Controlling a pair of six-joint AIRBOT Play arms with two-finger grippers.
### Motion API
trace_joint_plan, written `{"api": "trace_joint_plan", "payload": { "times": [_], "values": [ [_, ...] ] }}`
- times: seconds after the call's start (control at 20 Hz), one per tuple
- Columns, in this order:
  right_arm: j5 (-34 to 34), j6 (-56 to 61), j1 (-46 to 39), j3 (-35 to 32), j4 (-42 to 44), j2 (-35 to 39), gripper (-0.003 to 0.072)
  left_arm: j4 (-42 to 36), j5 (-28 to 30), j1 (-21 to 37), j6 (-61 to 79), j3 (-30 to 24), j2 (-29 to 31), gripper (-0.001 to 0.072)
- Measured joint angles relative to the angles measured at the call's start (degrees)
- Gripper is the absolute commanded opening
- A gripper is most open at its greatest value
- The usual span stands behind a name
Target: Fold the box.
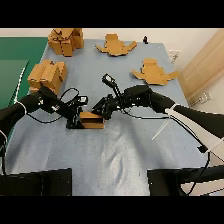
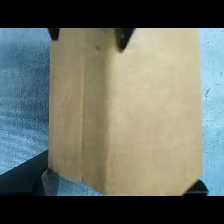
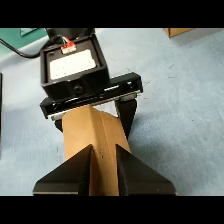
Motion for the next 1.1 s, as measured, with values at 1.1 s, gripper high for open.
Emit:
{"api": "trace_joint_plan", "payload": {
  "times": [1.1],
  "values": [
    [-2.8,0.1,7.0,7.4,-25.1,0.0,0.0293,0.0,-0.1,0.0,0.0,0.0,0.0,0.0226]
  ]
}}
